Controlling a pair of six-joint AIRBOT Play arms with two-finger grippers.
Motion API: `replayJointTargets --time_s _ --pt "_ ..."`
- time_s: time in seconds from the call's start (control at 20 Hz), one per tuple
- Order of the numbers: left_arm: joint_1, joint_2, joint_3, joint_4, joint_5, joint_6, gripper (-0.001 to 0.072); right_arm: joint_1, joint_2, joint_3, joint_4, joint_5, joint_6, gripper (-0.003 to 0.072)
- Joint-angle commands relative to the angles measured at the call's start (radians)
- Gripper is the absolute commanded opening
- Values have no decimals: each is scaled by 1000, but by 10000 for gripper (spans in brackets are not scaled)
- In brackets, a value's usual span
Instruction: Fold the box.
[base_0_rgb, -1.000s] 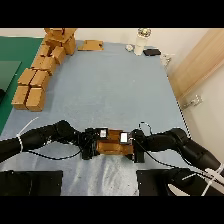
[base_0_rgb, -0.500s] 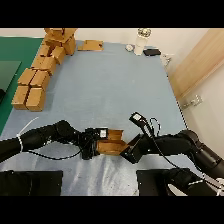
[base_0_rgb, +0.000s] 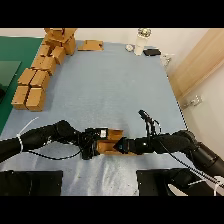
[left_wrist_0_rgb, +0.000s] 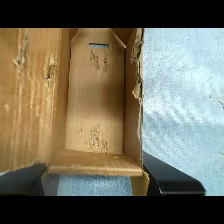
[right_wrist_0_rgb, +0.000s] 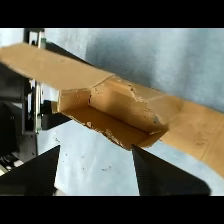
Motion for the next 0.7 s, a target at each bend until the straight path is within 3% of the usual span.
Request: replayJointTargets --time_s 0.0,0.05,0.15,0.4,0.65 --pt "0 1 0 0 1 0 499 1 -46 1 10 14 248 699" --pt "0 1 0 0 0 0 498 1 -61 1 12 17 285 660" --pt "0 1 0 0 1 0 499 1 -97 1 40 72 320 6" --pt "0 1 0 0 1 0 499 -4 -192 132 46 256 113 3" --pt "0 1 0 0 1 0 499 -41 -399 182 -35 257 37 2"
